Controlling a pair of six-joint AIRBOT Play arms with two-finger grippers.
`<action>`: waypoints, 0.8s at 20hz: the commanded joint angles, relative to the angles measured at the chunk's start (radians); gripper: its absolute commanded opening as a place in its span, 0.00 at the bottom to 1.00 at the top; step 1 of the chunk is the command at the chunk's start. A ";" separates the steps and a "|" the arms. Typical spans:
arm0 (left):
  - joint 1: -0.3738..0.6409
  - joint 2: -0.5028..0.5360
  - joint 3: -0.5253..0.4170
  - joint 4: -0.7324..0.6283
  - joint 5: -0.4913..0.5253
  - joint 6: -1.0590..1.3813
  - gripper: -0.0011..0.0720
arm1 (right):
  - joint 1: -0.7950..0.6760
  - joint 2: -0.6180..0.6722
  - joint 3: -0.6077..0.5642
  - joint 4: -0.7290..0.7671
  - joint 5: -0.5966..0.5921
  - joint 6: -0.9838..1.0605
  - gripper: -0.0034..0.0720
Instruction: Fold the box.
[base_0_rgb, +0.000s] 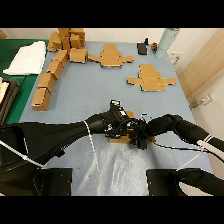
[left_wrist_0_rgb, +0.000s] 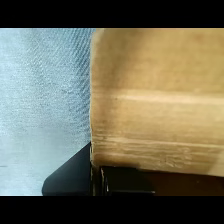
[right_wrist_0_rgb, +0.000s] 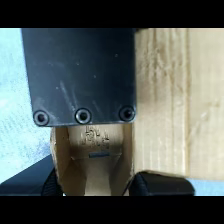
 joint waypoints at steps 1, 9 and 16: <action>0.000 0.000 0.001 -0.002 0.001 0.002 0.04 | 0.001 0.001 0.001 -0.002 0.000 -0.001 0.61; 0.001 0.008 0.001 -0.009 -0.050 0.001 0.67 | 0.001 0.001 0.001 -0.002 0.000 -0.001 0.61; 0.035 0.021 0.064 -0.046 -0.123 0.011 0.67 | 0.001 0.001 0.001 -0.002 0.000 -0.001 0.61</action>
